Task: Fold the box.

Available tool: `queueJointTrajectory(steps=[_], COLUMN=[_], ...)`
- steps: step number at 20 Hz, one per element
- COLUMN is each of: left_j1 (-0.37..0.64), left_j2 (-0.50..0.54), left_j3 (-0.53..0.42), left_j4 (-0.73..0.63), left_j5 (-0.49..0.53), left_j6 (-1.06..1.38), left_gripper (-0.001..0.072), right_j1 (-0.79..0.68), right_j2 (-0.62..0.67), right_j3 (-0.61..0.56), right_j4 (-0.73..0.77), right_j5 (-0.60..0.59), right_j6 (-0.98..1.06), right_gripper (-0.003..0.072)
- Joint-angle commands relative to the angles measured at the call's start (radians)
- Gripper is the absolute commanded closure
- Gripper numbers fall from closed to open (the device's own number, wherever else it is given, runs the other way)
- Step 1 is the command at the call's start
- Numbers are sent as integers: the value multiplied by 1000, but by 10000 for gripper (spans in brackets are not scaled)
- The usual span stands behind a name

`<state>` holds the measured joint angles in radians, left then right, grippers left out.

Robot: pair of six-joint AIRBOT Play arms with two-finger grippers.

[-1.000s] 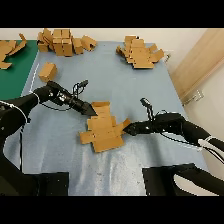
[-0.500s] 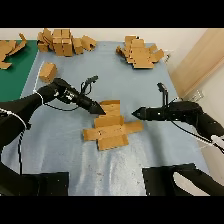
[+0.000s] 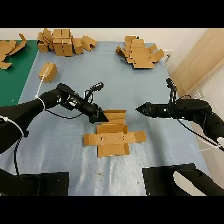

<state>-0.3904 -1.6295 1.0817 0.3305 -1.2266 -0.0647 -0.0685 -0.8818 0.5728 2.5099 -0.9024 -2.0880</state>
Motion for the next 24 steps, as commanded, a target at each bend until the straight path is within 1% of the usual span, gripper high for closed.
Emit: queueJointTrajectory(steps=[1,4,9,13,14,15,20,21,23,24], left_j1=[-3,-3,-13,-90,-110,-123,-130,-130,-126,-122], left_j2=[41,60,116,203,220,229,240,247,278,298], left_j3=[-82,-131,-185,-270,-291,-304,-317,-317,-316,-316], left_j4=[-42,-47,-47,-47,-47,-47,-47,-47,-50,-68], left_j5=[64,80,172,306,330,333,322,328,381,390], left_j6=[116,148,209,298,312,314,304,307,328,360], left_gripper=[701,701,701,701,701,701,701,700,701,700], right_j1=[0,0,0,0,0,0,0,0,0,0], right_j2=[3,3,3,3,3,3,3,3,3,3], right_j3=[1,1,1,1,1,1,1,1,1,1], right_j4=[-1,-1,-1,-1,-1,-1,-1,-1,-1,0], right_j5=[3,5,5,5,5,5,5,5,7,12], right_j6=[12,12,12,12,12,12,11,11,11,11], right_gripper=[335,336,335,335,335,335,335,335,335,335])
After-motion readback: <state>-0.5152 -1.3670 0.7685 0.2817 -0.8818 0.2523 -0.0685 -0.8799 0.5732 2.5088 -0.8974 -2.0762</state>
